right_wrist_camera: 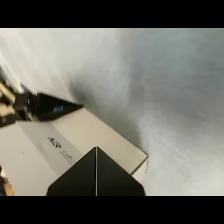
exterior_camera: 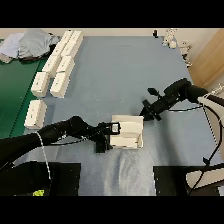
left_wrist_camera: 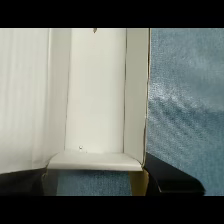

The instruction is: Fold the box.

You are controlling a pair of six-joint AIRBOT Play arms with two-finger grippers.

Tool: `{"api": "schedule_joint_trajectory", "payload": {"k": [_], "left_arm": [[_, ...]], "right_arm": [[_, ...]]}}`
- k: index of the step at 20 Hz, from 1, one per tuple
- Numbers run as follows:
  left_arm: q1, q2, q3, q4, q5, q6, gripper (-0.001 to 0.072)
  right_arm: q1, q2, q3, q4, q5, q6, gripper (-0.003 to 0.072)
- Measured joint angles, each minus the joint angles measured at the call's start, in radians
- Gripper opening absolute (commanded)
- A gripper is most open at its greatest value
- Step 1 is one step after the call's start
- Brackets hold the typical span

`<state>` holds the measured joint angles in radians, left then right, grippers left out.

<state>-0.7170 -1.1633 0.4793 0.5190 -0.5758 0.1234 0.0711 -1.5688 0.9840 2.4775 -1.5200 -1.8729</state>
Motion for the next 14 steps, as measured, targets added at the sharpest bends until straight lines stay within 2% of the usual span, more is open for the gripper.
{"api": "schedule_joint_trajectory", "payload": {"k": [4, 9, 11, 14], "left_arm": [[0.0, 0.0, 0.0, 0.0, 0.0, 0.0, 0.0419], [0.0, 0.0, 0.0, 0.0, 0.0, 0.0, 0.0419], [0.0, 0.0, 0.0, 0.0, 0.0, 0.0, 0.0419], [0.0, 0.0, 0.0, 0.0, 0.0, 0.0, 0.0419]], "right_arm": [[0.063, -0.016, 0.0, 0.034, -0.093, -0.121, 0.0002], [0.13, 0.063, -0.003, 0.025, -0.118, -0.232, 0.0002], [0.163, 0.123, -0.019, 0.0, -0.075, -0.272, 0.0002], [0.235, 0.237, -0.087, -0.053, 0.082, -0.33, 0.0002]]}}
